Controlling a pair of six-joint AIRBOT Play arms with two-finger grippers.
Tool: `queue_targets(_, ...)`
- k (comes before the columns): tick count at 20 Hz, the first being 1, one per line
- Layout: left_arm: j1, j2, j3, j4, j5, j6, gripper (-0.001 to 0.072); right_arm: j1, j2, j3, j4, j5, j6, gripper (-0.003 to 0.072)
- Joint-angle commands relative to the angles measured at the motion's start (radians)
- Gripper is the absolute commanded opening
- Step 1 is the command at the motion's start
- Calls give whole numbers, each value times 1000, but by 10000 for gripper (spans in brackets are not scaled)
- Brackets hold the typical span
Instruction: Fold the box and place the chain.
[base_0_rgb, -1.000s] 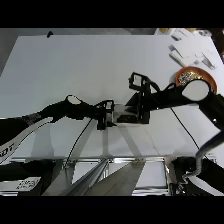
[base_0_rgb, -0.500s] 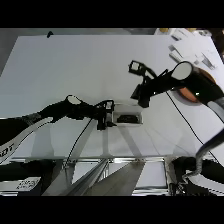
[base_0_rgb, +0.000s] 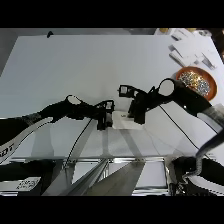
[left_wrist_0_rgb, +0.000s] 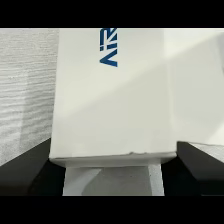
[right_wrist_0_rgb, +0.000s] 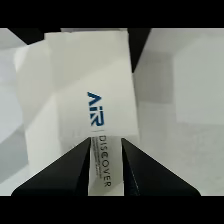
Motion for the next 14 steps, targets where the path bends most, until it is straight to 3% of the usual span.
queue_targets(1,0,0,0,0,1,0,207,27,66,-40,-3,-55,-16,226)
queue_targets(14,0,0,0,0,1,0,207,160,119,-76,-97,-131,-6,282)
